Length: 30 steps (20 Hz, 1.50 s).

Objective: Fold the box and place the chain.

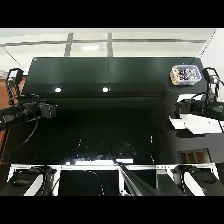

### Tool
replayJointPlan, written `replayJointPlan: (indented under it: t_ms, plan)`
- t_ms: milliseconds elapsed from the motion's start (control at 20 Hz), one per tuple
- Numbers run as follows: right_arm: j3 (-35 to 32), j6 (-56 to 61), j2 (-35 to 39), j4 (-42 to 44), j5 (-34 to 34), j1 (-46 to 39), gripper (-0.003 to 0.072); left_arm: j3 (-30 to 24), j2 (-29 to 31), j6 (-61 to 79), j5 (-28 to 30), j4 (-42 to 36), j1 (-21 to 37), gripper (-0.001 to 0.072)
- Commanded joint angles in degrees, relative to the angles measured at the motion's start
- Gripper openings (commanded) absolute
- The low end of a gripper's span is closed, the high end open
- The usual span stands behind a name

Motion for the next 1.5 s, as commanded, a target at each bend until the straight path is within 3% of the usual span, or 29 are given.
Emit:
replayJointPlan:
  t_ms: [0, 300, 450, 700, 850, 950, 1100, 1450]
  plan:
    - [0.0, 0.0, 0.0, 0.0, 0.0, 0.0, 0.0017, 0.0, 0.0, 0.0, 0.0, 0.0, 0.1, 0.0024]
    - [0.0, 0.0, 0.0, 0.0, 0.0, 0.0, 0.0017, 0.0, 0.0, 0.0, 0.0, 0.0, 0.1, 0.0024]
    - [0.0, 0.0, 0.0, 0.0, 0.0, 0.0, 0.0017, 0.0, 0.0, 14.1, 7.2, 4.4, 0.3, 0.0025]
    - [0.0, 0.0, 0.0, 0.0, 0.0, 0.0, 0.0017, 0.0, 0.0, 14.5, 13.9, 4.5, 0.3, 0.0025]
    - [0.0, 0.0, 0.0, 0.0, 0.0, 0.0, 0.0017, 0.0, -1.7, 11.8, 21.4, 1.4, 0.1, 0.0025]
    - [0.0, 0.1, 0.0, 0.1, 0.0, 0.0, 0.0017, 0.0, -3.2, 6.4, 18.2, -5.0, 0.0, 0.0025]
    - [0.0, 0.0, 0.0, 3.2, -0.9, 0.0, 0.0017, 0.0, -5.4, 3.5, 7.6, -12.9, -0.2, 0.0025]
    - [0.0, 0.0, 0.0, 6.1, -8.9, 0.0, 0.0017, 0.0, -6.4, 3.5, 6.2, -13.2, -0.2, 0.0025]
